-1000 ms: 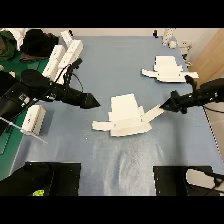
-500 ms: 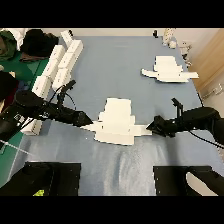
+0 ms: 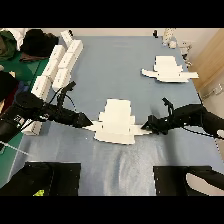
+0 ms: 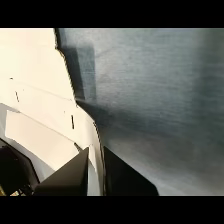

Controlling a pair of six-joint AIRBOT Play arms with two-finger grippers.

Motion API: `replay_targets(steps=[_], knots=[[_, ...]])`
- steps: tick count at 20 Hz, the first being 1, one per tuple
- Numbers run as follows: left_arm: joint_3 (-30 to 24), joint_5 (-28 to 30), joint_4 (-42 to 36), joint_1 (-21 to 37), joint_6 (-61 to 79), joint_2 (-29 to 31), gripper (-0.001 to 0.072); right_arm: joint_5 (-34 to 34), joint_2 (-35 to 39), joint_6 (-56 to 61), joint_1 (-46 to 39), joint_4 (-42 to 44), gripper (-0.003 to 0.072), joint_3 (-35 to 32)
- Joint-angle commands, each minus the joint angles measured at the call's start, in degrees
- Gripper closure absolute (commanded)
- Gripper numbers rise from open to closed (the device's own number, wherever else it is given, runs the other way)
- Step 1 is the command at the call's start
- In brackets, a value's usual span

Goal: Fold the box.

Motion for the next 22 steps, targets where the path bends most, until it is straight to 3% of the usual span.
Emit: replay_targets(steps=[1, 2, 3, 4, 8, 12, 18, 22], knots=[[-0.02, -0.02, 0.00, 0.02, -0.02, -0.28, 0.0694, 1.11, -3.41, -1.75, 3.76, 1.31, 0.0551, 2.43], [-0.02, -0.04, 0.00, 0.02, 0.00, -0.61, 0.0693, 2.05, -3.67, -1.81, 4.50, 1.29, 0.0630, 2.64], [-0.02, -0.04, 0.00, 0.02, 0.00, -0.92, 0.0578, 2.54, -3.65, -2.64, 5.05, 1.33, 0.0676, 2.71], [-0.02, -0.04, -0.09, 0.02, -0.07, -1.20, 0.0314, 2.27, -3.65, -3.06, 5.38, 1.29, 0.0686, 2.75], [-0.02, 1.86, 0.09, 0.33, 0.00, -2.45, 0.0308, -0.07, 0.11, -7.67, 10.01, 0.98, 0.0688, 1.51], [-0.04, 3.41, 0.07, 4.17, 1.77, -6.67, 0.0308, 7.74, 9.88, -7.48, 16.15, -0.15, 0.0688, -4.00], [1.14, 4.46, -2.67, 8.74, 10.58, -21.22, 0.0308, 8.90, 14.32, -7.02, 17.53, -0.26, 0.0688, -6.43], [6.88, 3.43, -7.91, 8.70, 15.19, -32.28, 0.0308, 8.44, 14.32, -7.04, 17.66, -0.24, 0.0688, -6.43]])
